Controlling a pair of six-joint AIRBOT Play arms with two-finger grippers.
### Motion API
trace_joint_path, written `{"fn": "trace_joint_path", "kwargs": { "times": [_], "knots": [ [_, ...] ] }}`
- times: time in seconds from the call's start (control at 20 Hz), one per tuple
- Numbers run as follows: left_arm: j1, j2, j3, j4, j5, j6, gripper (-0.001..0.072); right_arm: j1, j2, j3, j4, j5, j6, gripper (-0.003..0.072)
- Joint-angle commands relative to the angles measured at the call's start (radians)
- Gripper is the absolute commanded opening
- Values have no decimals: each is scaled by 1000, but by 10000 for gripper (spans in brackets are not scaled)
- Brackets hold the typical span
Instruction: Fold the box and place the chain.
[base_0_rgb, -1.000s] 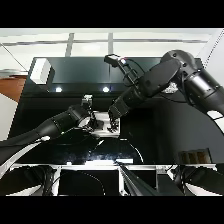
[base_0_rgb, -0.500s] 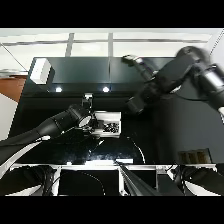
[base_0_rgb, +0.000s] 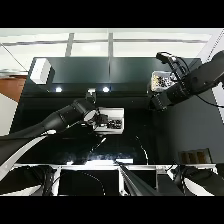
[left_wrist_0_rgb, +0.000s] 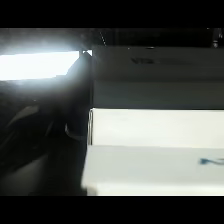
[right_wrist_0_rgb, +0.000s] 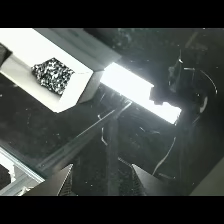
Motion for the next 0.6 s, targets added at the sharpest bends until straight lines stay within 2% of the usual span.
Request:
{"fn": "trace_joint_path", "kwargs": {
  "times": [0.0, 0.1, 0.25, 0.35, 0.4, 0.45, 0.55],
  "knots": [
    [7, 16, 84, 6, -84, 135, 579, -9, 8, -16, -7, 26, -1, 432],
    [21, 58, 135, 2, -156, 286, 579, -10, 8, -16, -9, 29, -1, 432],
    [60, 184, 118, -6, -245, 587, 578, -10, 8, -16, -58, 27, -1, 432],
    [182, 274, 62, 16, -269, 618, 578, -10, 8, -16, -89, 17, 1, 432],
    [271, 314, 29, -31, -262, 659, 578, -10, 8, -16, -92, 8, 1, 432],
    [376, 352, -15, -141, -224, 748, 578, -10, 8, -16, -92, 4, 3, 432],
    [579, 381, -103, -536, -200, 1102, 578, -9, 8, -16, -91, 13, 13, 432]
  ]
}}
